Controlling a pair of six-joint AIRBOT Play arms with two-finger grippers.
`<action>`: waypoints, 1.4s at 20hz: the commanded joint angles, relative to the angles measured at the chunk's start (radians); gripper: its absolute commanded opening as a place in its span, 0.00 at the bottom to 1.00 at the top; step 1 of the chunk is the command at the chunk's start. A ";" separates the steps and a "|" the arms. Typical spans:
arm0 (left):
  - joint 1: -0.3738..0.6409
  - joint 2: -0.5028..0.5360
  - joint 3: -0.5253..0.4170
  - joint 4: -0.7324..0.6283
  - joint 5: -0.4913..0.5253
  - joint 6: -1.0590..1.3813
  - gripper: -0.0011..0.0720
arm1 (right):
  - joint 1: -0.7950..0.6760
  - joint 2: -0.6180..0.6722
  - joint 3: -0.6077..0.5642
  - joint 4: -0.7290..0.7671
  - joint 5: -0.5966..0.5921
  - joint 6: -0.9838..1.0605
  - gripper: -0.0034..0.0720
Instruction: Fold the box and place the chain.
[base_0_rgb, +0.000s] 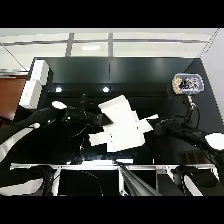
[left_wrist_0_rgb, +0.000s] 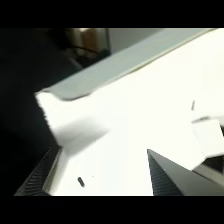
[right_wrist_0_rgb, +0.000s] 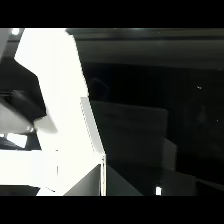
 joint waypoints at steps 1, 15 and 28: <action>0.022 -0.088 0.050 -0.068 -0.211 0.228 0.96 | 0.007 0.001 -0.001 -0.007 -0.010 0.003 0.06; 0.040 -0.246 0.238 0.172 -0.451 0.364 0.54 | 0.007 0.001 -0.001 -0.053 -0.010 0.032 0.06; 0.069 -0.216 0.238 0.209 -0.440 0.343 0.04 | 0.005 0.001 0.051 -0.179 0.010 0.032 0.88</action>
